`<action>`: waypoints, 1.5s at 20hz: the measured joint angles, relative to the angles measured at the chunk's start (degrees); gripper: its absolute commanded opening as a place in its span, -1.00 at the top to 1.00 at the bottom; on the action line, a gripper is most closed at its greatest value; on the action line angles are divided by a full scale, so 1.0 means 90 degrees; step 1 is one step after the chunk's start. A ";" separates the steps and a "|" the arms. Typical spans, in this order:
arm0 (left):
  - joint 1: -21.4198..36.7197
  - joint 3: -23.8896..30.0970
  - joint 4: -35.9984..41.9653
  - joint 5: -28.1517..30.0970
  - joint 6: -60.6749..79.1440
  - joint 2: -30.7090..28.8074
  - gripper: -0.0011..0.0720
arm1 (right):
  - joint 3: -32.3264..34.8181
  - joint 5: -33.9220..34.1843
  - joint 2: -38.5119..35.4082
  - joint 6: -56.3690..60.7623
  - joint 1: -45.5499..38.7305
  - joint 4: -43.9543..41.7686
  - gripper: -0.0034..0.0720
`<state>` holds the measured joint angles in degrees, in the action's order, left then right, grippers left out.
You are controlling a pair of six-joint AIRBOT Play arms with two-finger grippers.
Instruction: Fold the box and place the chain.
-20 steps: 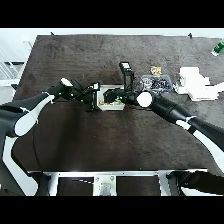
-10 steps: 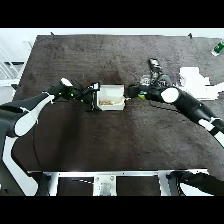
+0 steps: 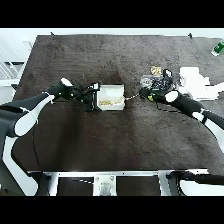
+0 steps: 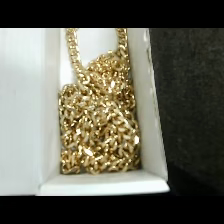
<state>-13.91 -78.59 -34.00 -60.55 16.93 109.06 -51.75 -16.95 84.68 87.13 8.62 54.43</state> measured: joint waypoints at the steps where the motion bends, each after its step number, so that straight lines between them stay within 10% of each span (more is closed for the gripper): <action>1: 0.0000 0.0000 0.0000 0.0000 0.0000 0.0000 -0.19 | -0.0148 0.0041 0.0202 0.0012 0.0005 -0.0073 -0.16; 4: 0.0000 0.0000 0.0000 0.0005 0.0000 0.0000 -0.19 | -0.0576 0.0085 0.0678 0.0019 0.0090 -0.0209 0.23; 6: 0.0000 0.0000 0.0000 0.0007 0.0000 0.0000 -0.19 | -0.0772 0.0100 0.0911 0.0022 0.0131 -0.0250 0.89; 30: 0.0000 0.0000 0.0000 0.0002 0.0000 0.0000 -0.19 | -0.0976 -0.0648 -0.2324 -0.1129 0.2195 -0.0274 0.88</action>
<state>-13.91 -78.59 -34.00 -60.53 16.93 109.06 -60.53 -22.79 63.77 76.97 28.38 51.96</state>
